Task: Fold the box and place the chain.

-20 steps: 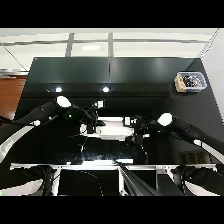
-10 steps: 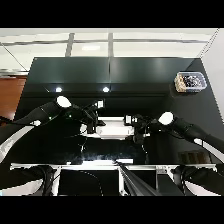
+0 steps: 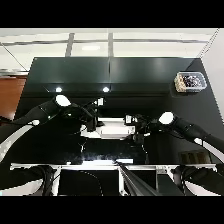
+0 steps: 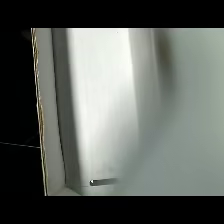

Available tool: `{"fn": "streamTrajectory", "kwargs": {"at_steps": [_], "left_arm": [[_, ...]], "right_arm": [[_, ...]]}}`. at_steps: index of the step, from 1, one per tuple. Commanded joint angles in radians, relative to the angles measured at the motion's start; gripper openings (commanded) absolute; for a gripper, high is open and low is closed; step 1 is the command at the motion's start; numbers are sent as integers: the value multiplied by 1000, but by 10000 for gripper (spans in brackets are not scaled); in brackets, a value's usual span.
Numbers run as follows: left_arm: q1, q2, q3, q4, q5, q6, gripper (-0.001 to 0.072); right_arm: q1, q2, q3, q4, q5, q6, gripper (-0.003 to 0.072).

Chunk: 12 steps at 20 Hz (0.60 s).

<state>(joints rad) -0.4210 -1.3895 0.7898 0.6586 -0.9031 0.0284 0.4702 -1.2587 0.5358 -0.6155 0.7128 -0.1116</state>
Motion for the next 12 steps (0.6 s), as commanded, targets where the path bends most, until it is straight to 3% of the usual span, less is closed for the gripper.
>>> {"fn": "streamTrajectory", "kwargs": {"at_steps": [1,6,7,8,9,12], "left_arm": [[1,58,56,127,-55,-151,429],[2,240,88,377,-185,-503,424],[2,278,88,422,-224,-618,351],[2,306,87,454,-267,-720,123],[2,327,85,471,-317,-787,27],[-15,340,29,432,-399,-1027,27]], "right_arm": [[3,1,0,-6,0,3,183],[3,1,0,-6,0,3,183],[3,1,0,-6,0,3,183],[3,1,0,-6,0,3,183],[3,1,0,-6,0,3,183],[3,1,0,-6,0,3,182]]}}
